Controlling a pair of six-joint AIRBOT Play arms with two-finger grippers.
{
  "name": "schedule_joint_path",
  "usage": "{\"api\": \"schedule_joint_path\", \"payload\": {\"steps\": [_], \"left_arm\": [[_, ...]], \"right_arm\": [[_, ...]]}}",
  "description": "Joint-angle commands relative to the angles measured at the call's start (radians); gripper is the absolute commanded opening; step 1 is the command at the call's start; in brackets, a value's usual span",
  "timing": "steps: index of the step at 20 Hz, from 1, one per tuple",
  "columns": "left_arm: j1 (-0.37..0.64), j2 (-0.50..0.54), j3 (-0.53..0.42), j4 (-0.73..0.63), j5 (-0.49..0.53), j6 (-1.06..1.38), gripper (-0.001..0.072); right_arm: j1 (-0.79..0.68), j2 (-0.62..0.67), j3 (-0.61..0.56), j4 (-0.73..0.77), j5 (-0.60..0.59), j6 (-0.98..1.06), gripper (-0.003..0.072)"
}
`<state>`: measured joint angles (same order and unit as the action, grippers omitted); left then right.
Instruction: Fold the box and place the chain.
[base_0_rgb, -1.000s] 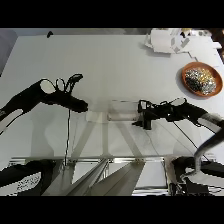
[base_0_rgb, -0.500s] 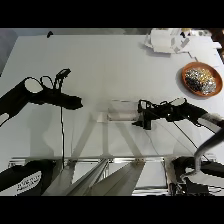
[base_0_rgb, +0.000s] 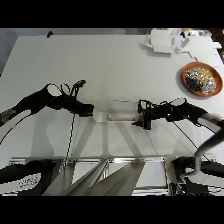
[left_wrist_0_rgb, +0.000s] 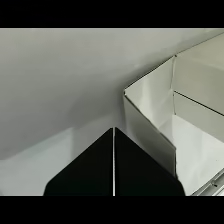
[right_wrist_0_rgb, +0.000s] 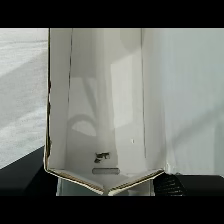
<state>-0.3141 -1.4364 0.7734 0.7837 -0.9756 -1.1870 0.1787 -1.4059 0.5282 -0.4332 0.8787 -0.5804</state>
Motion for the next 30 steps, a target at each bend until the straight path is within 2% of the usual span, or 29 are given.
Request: {"api": "schedule_joint_path", "payload": {"steps": [1, 6, 8, 11, 13, 19, 25, 26, 30], "left_arm": [[-0.024, -0.026, -0.001, -0.031, 0.022, 0.016, 0.0007], [-0.024, -0.024, 0.0, -0.037, 0.02, 0.044, 0.0023], [-0.026, -0.011, 0.0, -0.077, 0.0, 0.097, 0.0173], [-0.032, 0.031, 0.0, -0.126, -0.005, 0.111, 0.0179], [-0.047, 0.055, 0.0, -0.151, -0.004, 0.114, 0.0216], [-0.099, 0.056, 0.0, -0.212, 0.027, 0.141, 0.0219], [-0.105, 0.056, 0.0, -0.214, 0.03, 0.151, 0.0233], [-0.105, 0.057, 0.0, -0.215, 0.03, 0.151, 0.028], [-0.117, 0.058, 0.0, -0.214, 0.032, 0.151, 0.0288]], "right_arm": [[0.0, -0.001, 0.0, 0.0, 0.0, 0.0, 0.0437], [0.0, -0.001, 0.0, 0.0, 0.0, 0.0, 0.0437], [0.0, -0.001, 0.0, 0.0, 0.0, 0.0, 0.0437], [0.0, -0.001, 0.0, 0.0, 0.0, 0.0, 0.0437], [0.0, -0.001, 0.0, 0.0, 0.0, 0.0, 0.0437], [0.0, -0.001, 0.0, 0.0, 0.0, 0.0, 0.0437], [0.0, -0.001, 0.0, 0.0, 0.0, 0.0, 0.0437], [0.0, -0.001, 0.0, 0.0, 0.0, 0.0, 0.0437], [0.0, -0.001, 0.0, 0.0, 0.0, 0.0, 0.0437]]}}
